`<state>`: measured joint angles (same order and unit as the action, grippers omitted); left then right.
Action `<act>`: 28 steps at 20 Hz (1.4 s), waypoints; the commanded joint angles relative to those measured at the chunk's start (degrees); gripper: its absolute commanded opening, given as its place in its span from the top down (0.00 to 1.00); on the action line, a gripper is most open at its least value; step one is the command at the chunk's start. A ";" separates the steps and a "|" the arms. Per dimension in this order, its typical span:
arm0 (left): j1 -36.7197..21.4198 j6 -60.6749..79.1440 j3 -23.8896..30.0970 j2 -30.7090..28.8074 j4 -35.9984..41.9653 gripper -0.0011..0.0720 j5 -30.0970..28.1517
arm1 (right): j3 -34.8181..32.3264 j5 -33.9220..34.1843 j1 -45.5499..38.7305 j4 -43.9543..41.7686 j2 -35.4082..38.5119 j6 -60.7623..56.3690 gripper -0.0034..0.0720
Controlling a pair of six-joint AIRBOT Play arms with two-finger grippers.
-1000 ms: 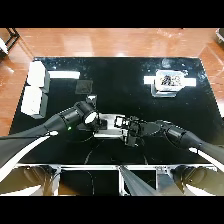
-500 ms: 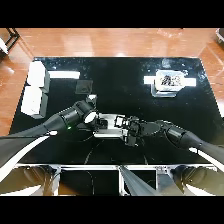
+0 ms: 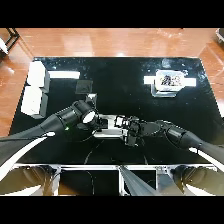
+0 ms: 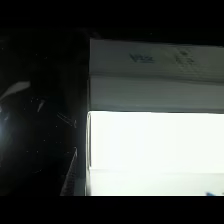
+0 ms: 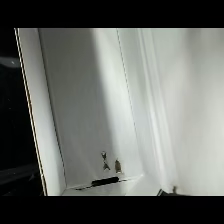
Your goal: Fold the box and place the chain.
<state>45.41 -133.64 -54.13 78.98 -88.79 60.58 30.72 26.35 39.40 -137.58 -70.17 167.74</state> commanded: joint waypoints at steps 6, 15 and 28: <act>-0.11 0.13 0.13 1.18 -0.26 0.45 0.59 | -0.04 0.00 0.00 0.02 0.00 -0.61 0.62; -0.11 2.97 0.11 1.14 -0.26 0.95 0.52 | -0.02 -0.04 0.13 -0.13 0.50 -2.64 0.00; -0.17 3.41 0.11 0.81 -0.28 0.95 -0.09 | -0.02 12.59 -3.17 18.99 13.09 -12.28 0.02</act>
<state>45.28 -130.23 -54.02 79.83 -89.06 60.97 30.65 38.11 36.62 -119.55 -57.34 155.13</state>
